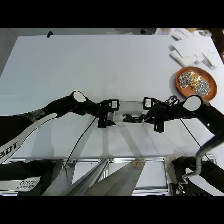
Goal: Fold the box and place the chain.
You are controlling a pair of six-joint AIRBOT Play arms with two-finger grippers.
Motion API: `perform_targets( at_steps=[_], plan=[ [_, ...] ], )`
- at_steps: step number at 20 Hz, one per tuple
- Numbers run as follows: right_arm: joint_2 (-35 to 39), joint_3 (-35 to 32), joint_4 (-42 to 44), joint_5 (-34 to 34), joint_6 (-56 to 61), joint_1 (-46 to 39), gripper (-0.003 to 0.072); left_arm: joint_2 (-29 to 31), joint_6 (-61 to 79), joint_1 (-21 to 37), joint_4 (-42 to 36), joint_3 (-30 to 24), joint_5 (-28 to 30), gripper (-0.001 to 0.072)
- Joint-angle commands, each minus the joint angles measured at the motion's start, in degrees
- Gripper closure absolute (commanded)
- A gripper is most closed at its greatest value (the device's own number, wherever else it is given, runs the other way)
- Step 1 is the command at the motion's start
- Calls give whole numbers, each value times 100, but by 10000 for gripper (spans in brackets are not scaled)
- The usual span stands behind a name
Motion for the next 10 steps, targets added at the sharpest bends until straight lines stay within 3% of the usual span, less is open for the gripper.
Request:
perform_targets(
  at_steps=[1, 5, 6, 7, 10],
  plan=[
    [-11, -46, 120, -192, -39, 9, 508, 4, 2, 4, 2, -2, 0, 570],
    [-46, -96, 190, -232, -177, 7, 536, 4, 2, 4, 2, -2, 0, 570],
    [-46, -96, 227, -229, -212, 7, 564, 4, 2, 4, 2, -2, 0, 570],
    [-44, -96, 254, -229, -271, 7, 643, 4, 2, 4, 2, -2, 0, 570],
    [-44, -96, 264, -229, -273, 7, 667, 4, 2, 4, 2, -2, 2, 570]
  ],
)
